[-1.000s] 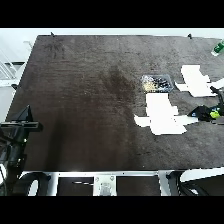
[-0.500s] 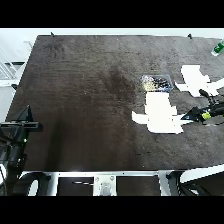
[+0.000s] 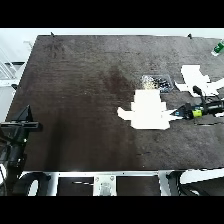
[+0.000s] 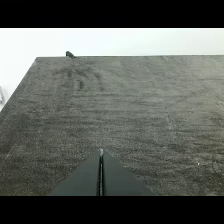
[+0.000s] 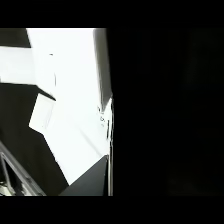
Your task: Fold the box and place the chain.
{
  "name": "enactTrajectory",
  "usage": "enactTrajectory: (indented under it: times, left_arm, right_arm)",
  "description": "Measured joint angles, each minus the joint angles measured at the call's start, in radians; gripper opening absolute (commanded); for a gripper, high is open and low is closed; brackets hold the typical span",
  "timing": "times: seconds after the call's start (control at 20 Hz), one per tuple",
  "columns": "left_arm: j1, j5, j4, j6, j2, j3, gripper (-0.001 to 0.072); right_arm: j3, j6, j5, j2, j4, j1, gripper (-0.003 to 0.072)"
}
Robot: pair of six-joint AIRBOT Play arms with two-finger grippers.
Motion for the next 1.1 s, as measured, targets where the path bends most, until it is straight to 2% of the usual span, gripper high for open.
enactTrajectory:
  times: [0.3, 0.5, 0.65, 0.7, 0.75, 0.8, 0.85, 1.1]
  left_arm:
    - [0.0, 0.001, 0.0, 0.0, 0.0, 0.0, 0.002]
    - [0.0, -0.007, 0.0, 0.0, 0.0, 0.0, 0.002]
    - [0.0, -0.021, 0.0, 0.0, 0.0, 0.0, 0.0021]
    - [0.0, -0.027, 0.0, 0.0, 0.0, 0.0, 0.0211]
    - [0.0, -0.038, 0.001, 0.0, 0.0, 0.0, 0.057]
    - [0.0, -0.049, 0.001, 0.0, 0.0, 0.0, 0.0543]
    - [0.0, -0.061, 0.001, -0.001, 0.0, 0.001, 0.0439]
    - [0.0, -0.156, 0.009, 0.015, -0.006, 0.052, 0.0443]
  right_arm:
    - [-0.173, -0.035, -0.185, 0.085, 0.262, 0.263, 0.0006]
    - [-0.198, -0.075, -0.378, 0.096, 0.433, 0.472, 0.0006]
    - [-0.193, -0.109, -0.532, 0.098, 0.491, 0.597, 0.0006]
    - [-0.189, -0.125, -0.579, 0.099, 0.503, 0.631, 0.0006]
    - [-0.184, -0.14, -0.623, 0.1, 0.507, 0.655, 0.0005]
    - [-0.178, -0.152, -0.669, 0.1, 0.51, 0.676, 0.0006]
    - [-0.174, -0.164, -0.705, 0.1, 0.514, 0.69, 0.0006]
    - [-0.164, -0.172, -0.807, 0.095, 0.421, 0.725, 0.0006]
